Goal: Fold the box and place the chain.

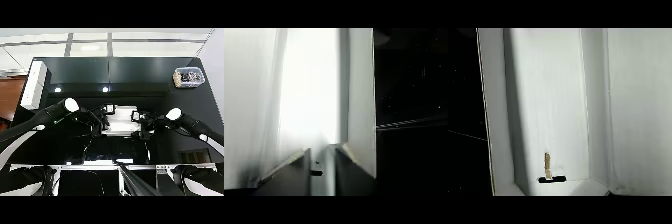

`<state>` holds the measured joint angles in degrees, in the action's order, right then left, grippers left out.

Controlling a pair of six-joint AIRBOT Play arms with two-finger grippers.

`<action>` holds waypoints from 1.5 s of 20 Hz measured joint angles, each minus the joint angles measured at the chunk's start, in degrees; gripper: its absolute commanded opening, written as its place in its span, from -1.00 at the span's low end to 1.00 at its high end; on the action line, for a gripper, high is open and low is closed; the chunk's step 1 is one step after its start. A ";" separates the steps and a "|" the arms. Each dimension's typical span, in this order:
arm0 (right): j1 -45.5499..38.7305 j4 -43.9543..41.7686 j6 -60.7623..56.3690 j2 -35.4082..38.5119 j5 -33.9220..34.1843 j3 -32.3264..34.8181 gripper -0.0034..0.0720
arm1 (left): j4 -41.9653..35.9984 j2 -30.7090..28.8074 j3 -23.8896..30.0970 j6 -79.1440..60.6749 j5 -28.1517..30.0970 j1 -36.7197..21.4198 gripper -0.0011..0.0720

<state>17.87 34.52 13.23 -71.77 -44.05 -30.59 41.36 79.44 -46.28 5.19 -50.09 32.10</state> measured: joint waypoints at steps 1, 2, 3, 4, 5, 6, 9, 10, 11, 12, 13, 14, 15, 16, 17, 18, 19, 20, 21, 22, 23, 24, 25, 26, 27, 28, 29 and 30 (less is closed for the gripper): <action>0.00 0.00 0.00 0.00 0.00 0.00 0.21 | -0.17 0.13 0.00 0.28 0.13 0.09 -0.71; 0.00 0.00 0.00 0.00 0.00 0.00 0.21 | -0.17 0.20 0.00 0.59 0.22 0.11 -0.30; 0.00 0.00 -0.02 0.00 0.00 0.00 0.21 | -0.20 0.26 0.00 0.68 0.55 0.17 0.11; 0.00 0.00 -0.02 0.00 -0.02 0.00 0.21 | -0.20 0.28 0.00 1.07 0.63 0.20 0.10; 0.00 0.00 -0.02 0.00 -0.02 0.00 0.21 | -0.17 0.31 0.00 1.05 0.66 0.20 -0.27; 0.00 0.00 0.00 0.00 0.00 0.00 0.21 | 0.00 0.35 0.00 1.05 0.63 0.20 -0.28; 0.00 0.00 -0.02 0.00 0.00 0.00 0.21 | -0.09 0.35 0.00 1.27 0.57 0.20 -0.65; 0.00 0.02 0.00 0.00 0.00 0.00 0.21 | 0.15 0.28 -0.04 1.27 0.07 0.13 -0.89; 0.00 0.00 -0.02 0.00 -0.02 0.00 0.21 | 0.44 0.13 -0.26 1.27 -0.50 -0.09 -0.89; 0.00 0.00 -0.02 0.00 0.00 0.00 0.21 | 1.09 -0.24 -0.61 2.14 -1.64 -0.50 -0.90; 0.00 0.00 -0.02 0.00 -0.02 0.00 0.21 | 2.19 -0.85 -0.90 3.76 -2.49 -1.14 -0.90; 0.00 -0.02 -0.02 0.00 0.00 0.00 0.21 | 3.19 -1.77 -1.16 5.92 -3.28 -1.90 -0.90; 0.00 -0.02 -0.02 0.00 0.00 0.00 0.21 | 4.44 -3.02 -1.36 8.00 -3.91 -2.78 -0.90; 0.00 0.00 -0.02 0.00 0.00 0.00 0.21 | 6.14 -4.70 -1.46 10.49 -4.98 -3.87 -0.90; 0.00 0.00 -0.02 0.00 0.00 0.00 0.21 | 8.00 -6.62 -1.57 13.84 -5.66 -5.20 -0.90; 0.00 0.00 -0.02 0.00 0.00 0.00 0.21 | 9.86 -8.55 -1.64 17.77 -6.27 -6.58 -0.90; 0.00 0.00 -0.02 0.00 0.00 0.00 0.21 | 11.67 -10.60 -1.68 22.10 -7.63 -8.07 -0.90; 0.00 0.00 -0.02 0.00 0.00 0.00 0.21 | 14.05 -12.72 -1.68 27.10 -9.64 -9.84 -0.90; 0.00 0.00 0.00 0.00 0.00 0.00 0.21 | 16.41 -14.73 -1.46 32.72 -11.26 -11.85 -0.89; 0.00 0.00 -0.02 0.00 0.00 0.00 0.21 | 18.62 -16.17 -1.09 38.38 -11.96 -14.08 -0.89; 0.00 0.00 -0.02 0.00 0.00 0.00 0.21 | 20.35 -17.22 -0.31 44.41 -12.61 -16.90 -0.89; 0.00 0.00 0.00 0.00 0.00 0.00 0.21 | 20.26 -17.75 0.70 49.35 -13.64 -19.80 -0.89; 0.00 0.00 0.00 0.00 0.00 0.00 0.21 | 18.80 -17.68 2.23 53.46 -14.64 -23.02 -0.89; 0.00 0.00 0.00 0.00 0.00 0.00 0.21 | 15.98 -17.22 4.00 56.43 -15.69 -25.97 -0.89; 0.00 0.00 0.00 0.00 0.00 0.00 0.21 | 12.24 -16.31 6.12 58.66 -16.61 -28.85 -0.90; 0.00 0.00 0.00 0.00 0.00 0.00 0.21 | 8.96 -15.19 8.13 59.93 -17.00 -30.99 -0.90; 0.00 0.00 0.00 0.00 0.00 0.00 0.21 | 5.46 -13.86 10.10 60.78 -17.09 -32.76 -0.90; 0.00 0.00 0.00 0.00 -0.02 0.00 0.21 | 2.67 -12.46 11.69 61.35 -16.81 -33.79 -0.90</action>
